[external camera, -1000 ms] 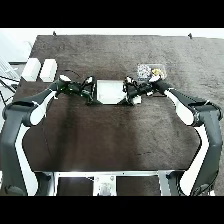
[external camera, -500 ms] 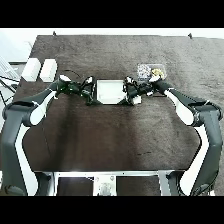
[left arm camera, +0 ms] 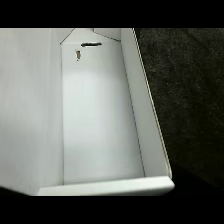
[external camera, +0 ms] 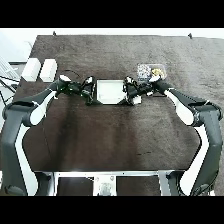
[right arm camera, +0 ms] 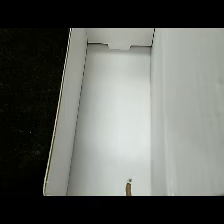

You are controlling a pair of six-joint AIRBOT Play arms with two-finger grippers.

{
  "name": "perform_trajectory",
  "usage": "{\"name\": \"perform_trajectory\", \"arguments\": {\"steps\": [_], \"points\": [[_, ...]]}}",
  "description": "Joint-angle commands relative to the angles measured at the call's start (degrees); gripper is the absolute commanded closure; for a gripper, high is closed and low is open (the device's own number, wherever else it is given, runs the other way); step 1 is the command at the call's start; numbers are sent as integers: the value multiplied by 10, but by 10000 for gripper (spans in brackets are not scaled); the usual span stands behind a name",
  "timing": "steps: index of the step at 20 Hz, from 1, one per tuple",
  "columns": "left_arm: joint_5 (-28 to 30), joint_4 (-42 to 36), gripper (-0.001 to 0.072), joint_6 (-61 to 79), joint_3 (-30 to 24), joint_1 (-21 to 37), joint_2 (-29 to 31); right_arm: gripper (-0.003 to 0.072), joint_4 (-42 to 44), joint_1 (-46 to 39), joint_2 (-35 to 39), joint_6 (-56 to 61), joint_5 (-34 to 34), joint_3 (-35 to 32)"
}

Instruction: Fold the box and place the chain.

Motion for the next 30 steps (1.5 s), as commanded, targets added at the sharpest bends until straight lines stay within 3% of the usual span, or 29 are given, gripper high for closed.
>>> {"name": "perform_trajectory", "arguments": {"steps": [1, 18, 19, 22, 26, 30], "points": [[1, -1, 421, 0, 0, 0, 0, 116, 0, 0, 0, 0, 0, 0], [1, -1, 421, 0, 0, 0, 0, 115, 1, 1, 0, 0, 0, 0], [1, -1, 421, 0, 0, 0, 0, 56, 0, 0, 0, 0, 0, 0], [1, -1, 421, 0, 0, 0, 0, 14, 0, 0, 3, 0, 0, 1], [1, -1, 421, 0, 0, 0, 0, -34, -2, -2, 12, 0, -1, 1], [1, -1, 421, 0, 0, 0, 0, -34, -44, -9, 35, 37, -2, 1]]}}
